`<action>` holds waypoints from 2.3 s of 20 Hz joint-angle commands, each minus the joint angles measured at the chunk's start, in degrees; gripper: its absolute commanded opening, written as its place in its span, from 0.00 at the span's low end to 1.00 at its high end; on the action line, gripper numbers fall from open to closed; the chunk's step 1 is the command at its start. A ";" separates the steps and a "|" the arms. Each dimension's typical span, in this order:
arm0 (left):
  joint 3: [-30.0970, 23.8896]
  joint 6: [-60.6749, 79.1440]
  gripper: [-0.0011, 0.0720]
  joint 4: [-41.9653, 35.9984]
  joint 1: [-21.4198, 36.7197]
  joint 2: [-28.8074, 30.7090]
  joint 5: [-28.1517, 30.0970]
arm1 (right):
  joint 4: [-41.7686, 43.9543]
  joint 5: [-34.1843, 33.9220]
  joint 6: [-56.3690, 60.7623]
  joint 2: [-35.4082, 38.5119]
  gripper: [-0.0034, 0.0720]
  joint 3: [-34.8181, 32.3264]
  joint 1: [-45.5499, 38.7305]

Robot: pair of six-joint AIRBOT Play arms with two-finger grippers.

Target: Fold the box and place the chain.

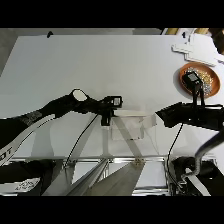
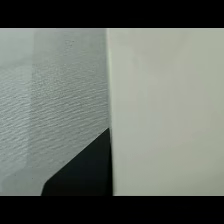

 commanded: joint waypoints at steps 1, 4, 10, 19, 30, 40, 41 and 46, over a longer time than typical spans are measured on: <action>0.02 0.55 0.02 -0.15 -0.02 -0.83 0.96 | 0.02 0.02 0.00 0.07 0.50 0.02 0.07; 0.02 0.55 0.02 -0.17 -0.02 -0.81 1.31 | 0.02 0.02 0.00 0.07 0.50 0.04 0.07; 0.02 0.55 0.02 0.46 -0.04 -0.87 1.55 | 0.02 0.04 0.00 0.07 0.50 0.02 0.07; 0.02 0.55 0.02 0.72 -0.04 -1.22 2.82 | 0.00 0.04 0.00 0.07 0.50 0.02 0.07; 0.07 -2.05 0.02 7.56 -0.04 1.33 2.71 | -0.22 0.11 -0.02 0.07 0.50 0.02 0.07; 0.07 -1.86 0.02 7.56 -0.04 0.02 0.79 | -0.44 0.11 -0.02 0.07 0.50 0.02 0.07; 0.07 -1.86 0.02 7.58 -0.04 0.02 0.87 | -0.44 0.11 -0.02 0.07 0.50 0.02 0.07; 0.07 -1.90 0.03 7.58 -0.04 0.04 0.81 | -0.98 0.11 -0.07 0.07 0.50 0.02 0.07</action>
